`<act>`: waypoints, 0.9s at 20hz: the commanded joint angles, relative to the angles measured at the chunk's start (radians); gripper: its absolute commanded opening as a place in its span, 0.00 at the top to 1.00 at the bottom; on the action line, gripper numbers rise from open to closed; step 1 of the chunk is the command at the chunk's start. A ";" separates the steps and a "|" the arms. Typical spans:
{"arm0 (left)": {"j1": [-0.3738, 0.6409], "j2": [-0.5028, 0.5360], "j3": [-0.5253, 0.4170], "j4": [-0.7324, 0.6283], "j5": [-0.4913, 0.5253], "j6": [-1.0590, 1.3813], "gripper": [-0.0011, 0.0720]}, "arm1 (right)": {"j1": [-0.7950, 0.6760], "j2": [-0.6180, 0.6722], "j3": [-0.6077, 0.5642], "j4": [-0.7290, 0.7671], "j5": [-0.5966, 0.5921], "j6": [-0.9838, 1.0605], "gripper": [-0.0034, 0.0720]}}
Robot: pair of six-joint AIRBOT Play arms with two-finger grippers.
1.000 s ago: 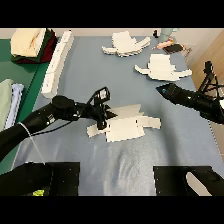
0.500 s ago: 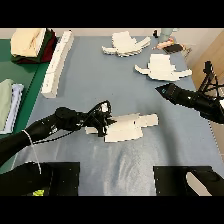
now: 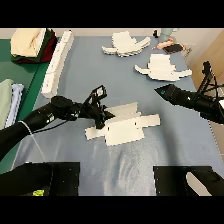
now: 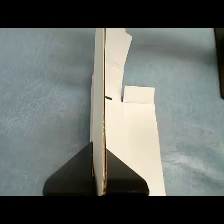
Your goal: Fold the box.
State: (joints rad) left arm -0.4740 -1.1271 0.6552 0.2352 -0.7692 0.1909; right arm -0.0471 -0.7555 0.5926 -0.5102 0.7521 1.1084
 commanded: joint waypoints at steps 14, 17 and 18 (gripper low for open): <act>0.049 -0.231 0.177 0.124 -0.315 -0.200 0.97 | 0.000 0.000 -0.004 -0.038 0.043 -0.001 0.38; 0.023 -0.230 0.177 0.102 -0.297 -0.154 0.97 | 0.000 0.000 -0.006 -0.045 0.047 -0.001 0.38; 0.002 -0.224 0.176 0.101 -0.255 -0.147 0.97 | 0.000 0.000 -0.006 -0.048 0.053 -0.001 0.38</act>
State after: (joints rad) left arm -0.4438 -1.3510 0.8272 0.3470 -1.0657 0.0101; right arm -0.0475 -0.7555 0.5873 -0.5533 0.7971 1.1072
